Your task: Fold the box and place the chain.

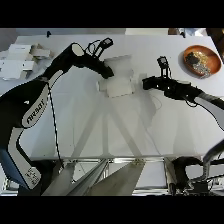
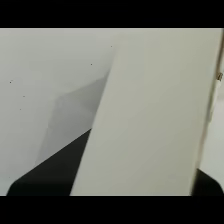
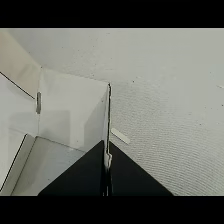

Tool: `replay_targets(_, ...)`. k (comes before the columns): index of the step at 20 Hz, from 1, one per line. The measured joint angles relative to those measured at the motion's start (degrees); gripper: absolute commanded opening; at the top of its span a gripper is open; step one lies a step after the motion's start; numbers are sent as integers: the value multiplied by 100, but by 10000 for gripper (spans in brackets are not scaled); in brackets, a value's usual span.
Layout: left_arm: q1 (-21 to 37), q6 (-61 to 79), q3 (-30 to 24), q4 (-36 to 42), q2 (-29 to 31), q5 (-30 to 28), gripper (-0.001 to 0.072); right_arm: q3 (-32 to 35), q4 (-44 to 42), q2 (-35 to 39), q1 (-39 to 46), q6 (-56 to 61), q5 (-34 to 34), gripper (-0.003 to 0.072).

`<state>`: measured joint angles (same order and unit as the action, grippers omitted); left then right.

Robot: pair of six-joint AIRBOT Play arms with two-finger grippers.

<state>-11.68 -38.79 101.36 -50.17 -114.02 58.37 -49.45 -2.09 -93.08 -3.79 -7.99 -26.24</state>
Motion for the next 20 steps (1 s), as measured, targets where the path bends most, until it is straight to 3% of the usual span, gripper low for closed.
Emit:
replay_targets(1, -26, -22, -2, -101, 0, -26, 134, 0, 2, 2, 0, -2, 0, 19)
replay_targets(3, -59, -46, 0, -256, 4, -144, 30, 0, -7, 0, 0, -2, 2, 19)
replay_targets(20, -94, -153, 0, -835, 9, -229, 10, 0, -7, 2, -2, -2, -20, 19)
